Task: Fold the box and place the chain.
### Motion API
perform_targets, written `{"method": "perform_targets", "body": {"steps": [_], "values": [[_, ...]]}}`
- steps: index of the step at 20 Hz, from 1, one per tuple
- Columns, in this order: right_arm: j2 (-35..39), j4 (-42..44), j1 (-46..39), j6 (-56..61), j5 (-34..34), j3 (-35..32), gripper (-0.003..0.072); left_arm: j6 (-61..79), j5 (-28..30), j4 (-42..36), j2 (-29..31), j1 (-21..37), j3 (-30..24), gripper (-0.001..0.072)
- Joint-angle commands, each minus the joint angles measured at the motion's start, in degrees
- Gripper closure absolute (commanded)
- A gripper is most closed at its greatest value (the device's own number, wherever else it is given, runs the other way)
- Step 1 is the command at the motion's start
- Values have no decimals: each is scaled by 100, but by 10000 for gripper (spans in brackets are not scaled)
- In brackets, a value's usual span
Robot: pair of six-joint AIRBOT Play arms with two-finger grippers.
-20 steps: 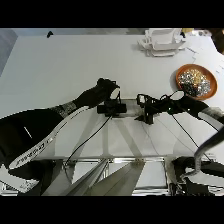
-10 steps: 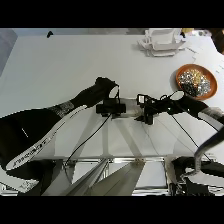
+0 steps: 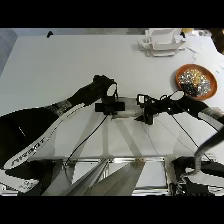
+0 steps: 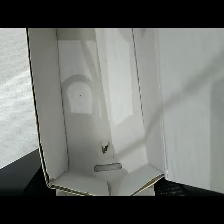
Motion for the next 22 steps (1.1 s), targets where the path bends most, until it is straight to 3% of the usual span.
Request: {"method": "perform_targets", "body": {"steps": [1,3,4,5,7,9,14,15,17,21,22], "values": [[0,2,-2,0,0,2,371,13,74,-15,2,4,4,574],[0,2,-2,0,0,2,371,7,116,-20,0,2,4,610],[0,2,-2,0,0,2,371,11,116,-17,0,2,4,704],[0,2,-2,0,0,2,371,7,116,-20,-2,2,4,703],[0,2,-2,0,0,2,371,7,118,-24,-2,-9,4,684],[0,2,-2,0,0,2,371,9,131,-22,-2,-33,4,508],[0,2,-2,0,0,0,371,4,179,-42,-20,-70,4,509],[0,2,-2,0,0,2,371,-33,179,-66,-52,-92,2,520],[0,2,-2,0,0,0,371,-31,186,-90,-96,-138,2,686],[0,2,-2,0,0,2,371,-31,160,-109,-96,-140,2,703],[0,2,-2,0,0,2,371,-33,166,-111,-96,-140,2,665]]}}
